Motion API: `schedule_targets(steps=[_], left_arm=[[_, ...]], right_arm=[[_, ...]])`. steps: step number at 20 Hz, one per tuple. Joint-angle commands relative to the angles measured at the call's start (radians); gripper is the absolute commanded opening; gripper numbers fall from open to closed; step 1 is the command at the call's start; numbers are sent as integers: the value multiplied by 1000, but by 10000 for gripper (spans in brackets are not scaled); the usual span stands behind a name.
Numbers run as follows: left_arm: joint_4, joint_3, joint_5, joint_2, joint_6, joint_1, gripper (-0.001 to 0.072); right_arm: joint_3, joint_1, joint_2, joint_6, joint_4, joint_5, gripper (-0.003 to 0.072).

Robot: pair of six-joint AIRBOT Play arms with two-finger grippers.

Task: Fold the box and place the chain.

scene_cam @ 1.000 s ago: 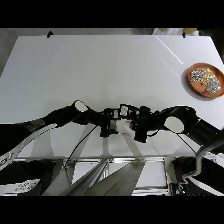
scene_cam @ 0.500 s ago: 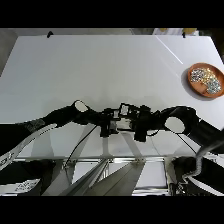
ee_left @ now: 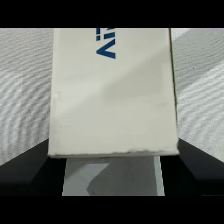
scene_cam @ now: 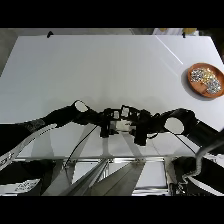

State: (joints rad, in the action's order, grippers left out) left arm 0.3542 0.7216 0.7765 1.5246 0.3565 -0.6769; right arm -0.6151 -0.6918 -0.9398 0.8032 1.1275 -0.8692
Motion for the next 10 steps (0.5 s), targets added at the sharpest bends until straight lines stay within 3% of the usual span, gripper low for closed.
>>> schedule_targets(steps=[1,3,4,5,6,10], left_arm=[[-2,0,-2,-1,-1,0,253],[-2,0,-2,-1,-1,0,253],[-2,0,-2,-1,-1,0,253],[-2,0,-1,-1,-1,0,253],[-2,0,-1,-1,-1,0,253],[-2,0,-2,-1,-1,0,253]], right_arm=[[-2,27,15,-8,-61,-3,344],[-2,61,15,-8,-63,-6,337],[-2,76,15,-8,-63,-5,285],[-2,86,14,-8,-63,-5,152],[-2,89,12,-8,-62,-6,70],[2,88,-33,-9,-63,-29,46]])
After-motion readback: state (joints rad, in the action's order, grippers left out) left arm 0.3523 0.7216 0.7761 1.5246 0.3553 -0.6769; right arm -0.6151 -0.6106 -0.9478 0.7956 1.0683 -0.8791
